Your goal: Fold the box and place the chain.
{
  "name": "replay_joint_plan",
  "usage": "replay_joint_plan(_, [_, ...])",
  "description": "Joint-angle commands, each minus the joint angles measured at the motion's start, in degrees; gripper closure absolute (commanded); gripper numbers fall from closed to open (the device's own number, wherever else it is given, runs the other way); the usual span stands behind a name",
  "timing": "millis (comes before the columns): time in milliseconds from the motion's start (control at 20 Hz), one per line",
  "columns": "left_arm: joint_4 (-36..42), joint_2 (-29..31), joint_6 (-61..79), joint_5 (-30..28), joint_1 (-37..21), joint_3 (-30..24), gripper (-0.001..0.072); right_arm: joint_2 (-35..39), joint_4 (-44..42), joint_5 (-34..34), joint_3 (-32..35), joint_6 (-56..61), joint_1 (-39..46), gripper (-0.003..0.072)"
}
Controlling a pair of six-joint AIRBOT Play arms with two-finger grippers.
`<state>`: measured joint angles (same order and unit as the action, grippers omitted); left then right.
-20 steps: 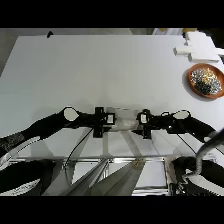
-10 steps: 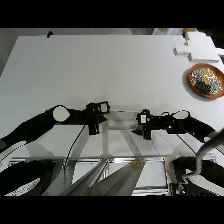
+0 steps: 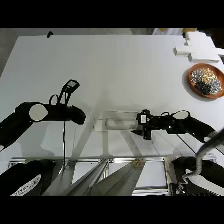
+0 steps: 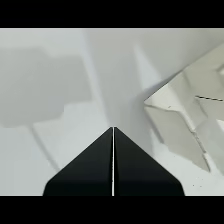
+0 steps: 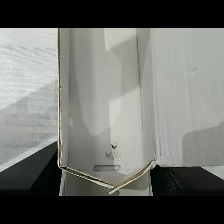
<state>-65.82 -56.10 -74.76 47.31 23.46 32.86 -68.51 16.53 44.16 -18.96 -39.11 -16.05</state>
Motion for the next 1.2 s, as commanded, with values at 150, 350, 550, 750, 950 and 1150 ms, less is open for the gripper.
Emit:
replay_joint_plan(150, [7.13, -9.68, -11.39, 4.7, 0.7, -0.13, 0.07, 0.07, -0.02, -0.02, -0.02, 0.04, -0.02, 0.0246])
replay_joint_plan(350, [12.7, -13.6, -11.19, 4.28, 2.14, -0.13, 0.07, 0.07, -0.02, -0.02, -0.02, 0.04, -0.02, 0.0246])
replay_joint_plan(550, [16.76, -13.81, -10.1, 3.45, 3.37, -0.11, 0.0701, 0.04, 0.0, -0.04, -0.02, 0.04, -0.02, 0.0246])
replay_joint_plan(750, [17.77, -13.86, -10.38, 3.08, 4.37, -0.09, 0.07, 0.04, 0.0, 0.0, -0.02, 0.04, -0.02, 0.0246])
replay_joint_plan(950, [18.71, -13.66, -10.12, 3.82, 5.01, 1.38, 0.0697, 0.07, -0.02, -0.02, -0.02, 0.04, -0.02, 0.0246])
replay_joint_plan(1150, [18.88, -13.6, -10.14, 4.52, 7.21, 3.72, 0.0671, 0.07, -0.02, 0.0, -0.02, 0.04, -0.02, 0.0246])
